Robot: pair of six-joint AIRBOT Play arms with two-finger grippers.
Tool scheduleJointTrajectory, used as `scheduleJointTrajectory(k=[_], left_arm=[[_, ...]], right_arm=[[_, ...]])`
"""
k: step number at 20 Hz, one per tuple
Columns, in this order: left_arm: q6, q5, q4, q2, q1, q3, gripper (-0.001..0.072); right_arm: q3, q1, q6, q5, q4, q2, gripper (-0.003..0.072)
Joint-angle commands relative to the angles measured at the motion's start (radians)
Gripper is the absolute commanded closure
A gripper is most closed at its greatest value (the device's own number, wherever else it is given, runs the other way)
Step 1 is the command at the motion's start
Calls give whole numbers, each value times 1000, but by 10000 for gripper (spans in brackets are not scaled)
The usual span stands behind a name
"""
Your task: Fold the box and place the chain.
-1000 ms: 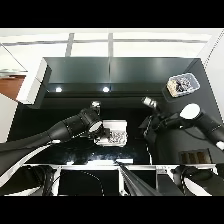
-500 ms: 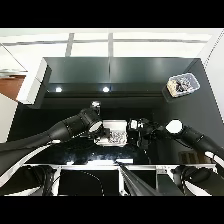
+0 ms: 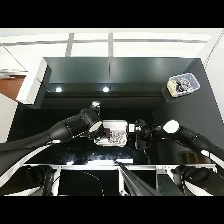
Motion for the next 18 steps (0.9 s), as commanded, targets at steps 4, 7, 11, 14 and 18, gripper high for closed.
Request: scheduleJointTrajectory(k=[4,7,11,14,18], left_arm=[[0,0,0,0,-1,0,681],[0,0,0,0,-1,0,681],[0,0,0,0,-1,0,681],[0,0,0,0,-1,0,681],[0,-1,-3,0,-1,0,681]], right_arm=[[0,23,-20,-10,-2,-9,261],[0,23,-19,-8,-2,-9,273],[0,23,-19,2,-2,-9,629],[0,22,-4,3,-3,-9,630],[0,20,102,32,-72,5,630]])
